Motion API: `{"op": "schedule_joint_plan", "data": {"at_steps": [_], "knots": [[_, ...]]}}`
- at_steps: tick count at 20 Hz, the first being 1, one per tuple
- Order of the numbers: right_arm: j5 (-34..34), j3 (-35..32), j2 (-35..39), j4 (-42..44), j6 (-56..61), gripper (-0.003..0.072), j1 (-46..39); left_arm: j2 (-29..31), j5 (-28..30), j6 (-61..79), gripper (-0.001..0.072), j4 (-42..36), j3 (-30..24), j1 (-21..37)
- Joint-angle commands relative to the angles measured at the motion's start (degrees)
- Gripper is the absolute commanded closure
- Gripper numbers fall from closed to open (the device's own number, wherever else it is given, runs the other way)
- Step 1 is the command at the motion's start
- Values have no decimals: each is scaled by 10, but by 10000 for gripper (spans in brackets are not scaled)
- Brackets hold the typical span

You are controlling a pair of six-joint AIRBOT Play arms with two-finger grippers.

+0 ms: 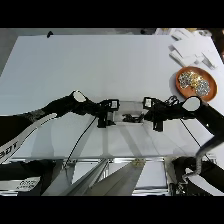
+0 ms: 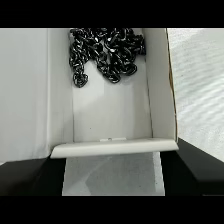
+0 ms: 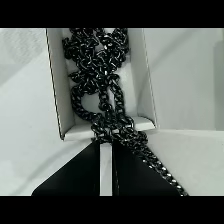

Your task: Fold the box and place the chain.

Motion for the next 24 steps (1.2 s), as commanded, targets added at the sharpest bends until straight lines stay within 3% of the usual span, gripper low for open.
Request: {"op": "schedule_joint_plan", "data": {"at_steps": [1, 5, 11, 14, 20, 24], "knots": [[-1, 0, 0, 2, -4, 668, 1, 0, 0, 0, 570, 0, 0, 0], [-3, 0, 26, -43, -2, 668, 0, 0, 0, 0, 570, 0, 0, 0], [10, 0, 109, -45, 42, 669, -21, 0, 0, 0, 570, 0, 0, 0], [21, 0, 143, 16, 41, 669, -21, 0, 0, 0, 570, 0, 0, 0], [33, 0, 159, 230, 16, 669, 0, 0, 0, 0, 570, 0, 0, 0], [0, 0, 159, 254, 6, 669, 62, 0, 0, 0, 570, 0, 0, 0]]}}
